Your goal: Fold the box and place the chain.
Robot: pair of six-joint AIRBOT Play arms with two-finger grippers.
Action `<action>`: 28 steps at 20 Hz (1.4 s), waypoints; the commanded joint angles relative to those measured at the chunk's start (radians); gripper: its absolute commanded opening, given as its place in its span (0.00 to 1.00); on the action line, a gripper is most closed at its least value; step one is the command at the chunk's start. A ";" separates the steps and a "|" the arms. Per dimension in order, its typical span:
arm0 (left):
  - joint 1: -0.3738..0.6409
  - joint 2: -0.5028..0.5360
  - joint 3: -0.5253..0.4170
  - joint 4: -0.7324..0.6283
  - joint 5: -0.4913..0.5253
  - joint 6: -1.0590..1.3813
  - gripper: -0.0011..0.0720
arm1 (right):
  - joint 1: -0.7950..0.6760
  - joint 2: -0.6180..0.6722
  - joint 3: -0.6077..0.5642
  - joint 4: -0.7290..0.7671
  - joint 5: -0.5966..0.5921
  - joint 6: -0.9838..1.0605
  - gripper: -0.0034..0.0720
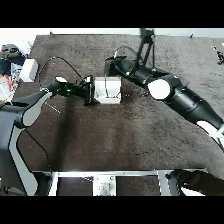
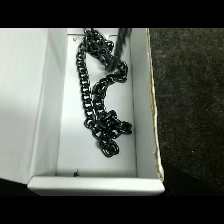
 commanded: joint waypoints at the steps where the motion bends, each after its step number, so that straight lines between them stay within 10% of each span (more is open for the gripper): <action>1: 0.001 0.000 0.000 0.000 0.000 0.000 0.56 | 0.013 -0.075 0.002 0.002 0.087 0.000 0.06; 5: 0.001 0.000 0.000 0.000 0.000 0.000 0.56 | -0.024 -0.176 0.002 -0.002 0.106 0.002 0.12; 6: 0.001 0.000 0.000 0.000 0.000 0.000 0.56 | -0.048 -0.191 0.002 -0.001 0.132 0.003 0.40; 7: 0.001 0.000 0.000 0.000 0.000 0.000 0.56 | -0.075 -0.192 0.002 -0.003 0.174 0.003 0.44; 13: 0.001 0.000 0.000 0.000 0.000 0.000 0.56 | -0.304 -0.139 -0.102 -0.077 0.420 0.031 0.44; 28: 0.001 0.000 0.000 0.000 0.000 0.000 0.56 | -0.453 -0.399 -0.063 -0.051 0.333 0.180 0.44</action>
